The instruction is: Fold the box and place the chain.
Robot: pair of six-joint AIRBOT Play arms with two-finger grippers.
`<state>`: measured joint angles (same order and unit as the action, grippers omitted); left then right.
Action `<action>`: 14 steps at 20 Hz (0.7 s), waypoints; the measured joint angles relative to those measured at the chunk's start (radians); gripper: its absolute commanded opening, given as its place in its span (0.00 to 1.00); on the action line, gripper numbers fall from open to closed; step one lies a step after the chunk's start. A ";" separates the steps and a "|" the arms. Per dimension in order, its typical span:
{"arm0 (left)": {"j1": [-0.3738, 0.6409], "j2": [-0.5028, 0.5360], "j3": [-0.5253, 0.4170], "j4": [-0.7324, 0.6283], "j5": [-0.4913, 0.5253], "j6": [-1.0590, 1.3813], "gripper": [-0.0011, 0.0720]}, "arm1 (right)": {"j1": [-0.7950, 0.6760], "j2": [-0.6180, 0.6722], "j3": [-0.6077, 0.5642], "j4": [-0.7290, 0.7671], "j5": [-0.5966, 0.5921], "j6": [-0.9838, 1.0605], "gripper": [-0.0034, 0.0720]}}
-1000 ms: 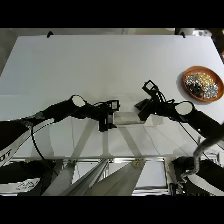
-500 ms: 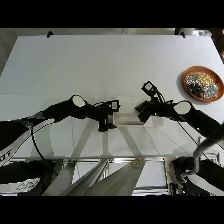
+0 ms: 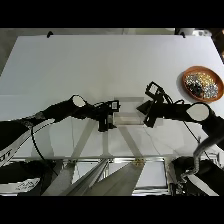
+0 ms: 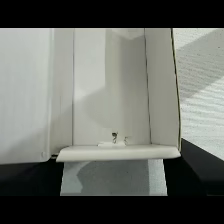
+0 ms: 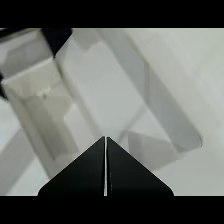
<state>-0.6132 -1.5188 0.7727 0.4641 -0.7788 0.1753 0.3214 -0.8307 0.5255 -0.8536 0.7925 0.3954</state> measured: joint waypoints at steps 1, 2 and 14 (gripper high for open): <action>0.000 0.000 0.000 0.000 0.000 0.000 0.56 | -0.005 0.022 0.000 -0.049 0.040 0.000 0.07; 0.000 0.000 0.000 0.000 0.000 0.000 0.56 | -0.017 0.041 0.002 -0.095 0.080 0.000 0.07; 0.000 0.000 0.000 0.000 -0.003 0.000 0.56 | -0.125 -0.026 0.002 -0.265 0.204 -0.294 0.68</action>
